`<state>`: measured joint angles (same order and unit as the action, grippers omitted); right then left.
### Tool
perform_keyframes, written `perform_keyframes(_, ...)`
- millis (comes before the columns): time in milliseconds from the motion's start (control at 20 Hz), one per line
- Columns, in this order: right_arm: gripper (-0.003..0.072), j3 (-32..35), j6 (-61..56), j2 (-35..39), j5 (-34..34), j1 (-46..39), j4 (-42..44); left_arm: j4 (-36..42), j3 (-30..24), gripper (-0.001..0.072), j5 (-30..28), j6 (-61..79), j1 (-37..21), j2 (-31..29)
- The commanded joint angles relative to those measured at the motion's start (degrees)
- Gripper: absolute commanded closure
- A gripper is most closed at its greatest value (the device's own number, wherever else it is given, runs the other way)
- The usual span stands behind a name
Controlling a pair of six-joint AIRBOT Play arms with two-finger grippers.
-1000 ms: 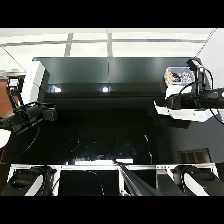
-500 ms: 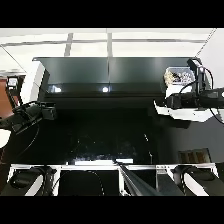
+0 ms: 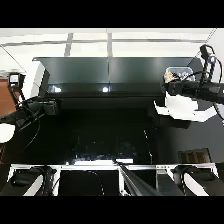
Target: Fold the box and place the chain.
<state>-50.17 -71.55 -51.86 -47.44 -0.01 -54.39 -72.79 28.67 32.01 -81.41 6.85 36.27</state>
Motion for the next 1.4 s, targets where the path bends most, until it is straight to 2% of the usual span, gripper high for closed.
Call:
perform_keyframes(0,-0.0026,0.0,-1.0,-0.3,2.6,-0.3,-2.1,1.6,1.5,0.0005,2.1,0.0,0.0,5.3)
perform_keyframes(100,-0.0025,-0.3,-10.8,-0.4,3.2,-3.9,-12.3,1.4,2.8,0.0005,4.5,0.0,0.0,7.7)
perform_keyframes(200,-0.0025,-1.8,-18.8,-1.2,1.8,-12.2,-22.4,1.5,3.7,0.0005,5.9,0.0,0.0,8.8)
perform_keyframes(250,-0.0025,-2.9,-19.2,-2.1,1.0,-17.5,-24.5,1.5,3.8,0.0005,6.0,0.0,0.0,8.8)
perform_keyframes(450,-0.0025,-9.2,-16.5,-8.8,-3.1,-39.7,-24.7,1.5,3.8,0.0006,6.0,0.0,0.0,8.8)
perform_keyframes(550,-0.0025,-11.9,-1.2,-13.6,-6.8,-46.1,-16.4,1.5,3.7,0.0006,6.0,0.0,0.0,8.8)
perform_keyframes(650,-0.0025,-14.6,6.4,-19.7,-12.1,-49.1,-11.1,1.5,3.7,0.0005,6.0,0.0,0.0,8.8)
perform_keyframes(800,-0.0024,-18.1,13.6,-29.6,-22.3,-49.4,-11.4,1.5,3.7,0.0006,6.0,0.0,0.0,8.8)
perform_keyframes(900,-0.0025,-19.9,16.1,-35.0,-26.2,-48.7,-11.0,1.5,3.7,0.0006,6.0,0.0,0.0,8.8)
perform_keyframes(1000,-0.0024,-21.5,17.6,-39.2,-28.5,-47.1,-11.3,1.6,3.7,0.0006,6.1,0.0,0.0,8.8)
perform_keyframes(1100,-0.0022,-22.8,18.1,-41.4,-27.2,-44.3,-13.9,1.9,3.7,0.0005,6.1,0.0,0.0,8.8)
perform_keyframes(1150,0.0074,-23.2,18.5,-41.6,-26.3,-42.9,-15.8,2.2,3.7,0.0006,6.1,0.0,0.0,8.8)
perform_keyframes(1250,0.0388,-23.6,18.7,-41.6,-25.6,-40.5,-19.3,3.0,3.7,0.0006,6.1,0.0,0.0,8.8)
perform_keyframes(1300,0.0568,-24.1,18.7,-41.6,-26.4,-39.8,-20.7,3.0,3.7,0.0006,6.1,0.0,0.0,8.8)
perform_keyframes(1350,0.0680,-24.5,18.7,-41.4,-28.2,-39.4,-21.0,3.0,3.7,0.0006,6.1,0.0,0.0,8.8)
